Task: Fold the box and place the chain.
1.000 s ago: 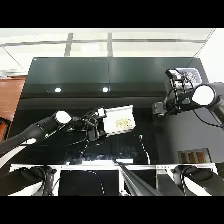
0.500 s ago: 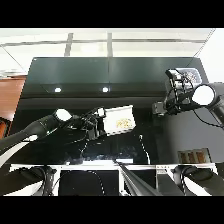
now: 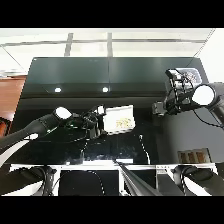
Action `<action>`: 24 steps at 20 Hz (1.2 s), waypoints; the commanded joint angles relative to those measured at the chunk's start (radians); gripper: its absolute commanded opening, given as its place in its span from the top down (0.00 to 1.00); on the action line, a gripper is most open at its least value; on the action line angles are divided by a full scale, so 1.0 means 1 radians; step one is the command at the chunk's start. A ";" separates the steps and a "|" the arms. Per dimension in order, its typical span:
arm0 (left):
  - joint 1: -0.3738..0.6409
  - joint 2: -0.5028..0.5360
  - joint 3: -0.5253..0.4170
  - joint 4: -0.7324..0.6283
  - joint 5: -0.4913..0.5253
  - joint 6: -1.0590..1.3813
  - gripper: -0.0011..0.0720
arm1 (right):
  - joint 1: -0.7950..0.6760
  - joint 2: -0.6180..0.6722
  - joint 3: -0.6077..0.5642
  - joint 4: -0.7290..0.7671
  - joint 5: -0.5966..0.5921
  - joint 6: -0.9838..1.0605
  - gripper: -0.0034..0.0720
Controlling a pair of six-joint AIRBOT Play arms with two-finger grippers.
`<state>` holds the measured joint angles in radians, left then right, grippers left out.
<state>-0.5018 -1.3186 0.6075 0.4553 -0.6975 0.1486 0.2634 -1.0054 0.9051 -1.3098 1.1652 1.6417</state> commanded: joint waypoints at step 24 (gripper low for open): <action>-0.002 -0.012 0.003 0.005 -0.019 0.091 0.59 | 0.001 -0.244 0.019 0.478 -0.128 -1.434 0.02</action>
<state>-0.5030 -1.3296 0.6098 0.4564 -0.7170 0.2398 0.2634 -1.2419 0.9245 -0.8059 1.0168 0.4309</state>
